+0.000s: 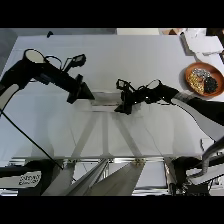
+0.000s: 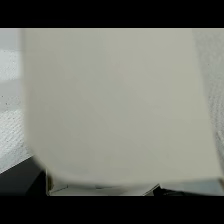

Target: Fold the box and place the chain.

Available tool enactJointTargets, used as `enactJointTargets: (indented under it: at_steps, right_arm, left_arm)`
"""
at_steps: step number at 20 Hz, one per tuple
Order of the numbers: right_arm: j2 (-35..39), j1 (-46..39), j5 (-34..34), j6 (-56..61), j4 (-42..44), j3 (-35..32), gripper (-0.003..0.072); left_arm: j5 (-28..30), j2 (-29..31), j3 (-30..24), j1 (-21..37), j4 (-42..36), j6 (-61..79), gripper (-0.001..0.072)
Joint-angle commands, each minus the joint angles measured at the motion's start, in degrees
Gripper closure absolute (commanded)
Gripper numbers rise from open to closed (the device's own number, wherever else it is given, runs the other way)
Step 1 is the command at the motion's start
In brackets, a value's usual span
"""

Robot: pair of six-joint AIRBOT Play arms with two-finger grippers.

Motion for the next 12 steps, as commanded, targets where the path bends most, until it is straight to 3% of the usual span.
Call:
enactJointTargets:
  at_steps: [1,8,10,12]
  right_arm:
    - [-0.04,0.04,0.0,0.02,0.0,0.0,0.0273]
    - [-0.04,0.04,0.02,0.02,0.0,0.0,0.0273]
    - [-0.04,0.04,0.02,0.02,0.02,0.0,0.0273]
    - [-0.04,0.04,0.02,0.02,0.02,0.0,0.0273]
  left_arm:
    - [3.04,-4.81,-0.02,-3.91,-2.8,-3.93,0.0709]
    - [28.39,-7.43,0.0,-1.75,-5.38,-7.28,0.0707]
    - [32.87,-7.91,0.0,-0.37,-5.46,-10.29,0.0704]
    - [33.53,-8.87,0.0,0.57,-5.4,-11.63,0.0704]
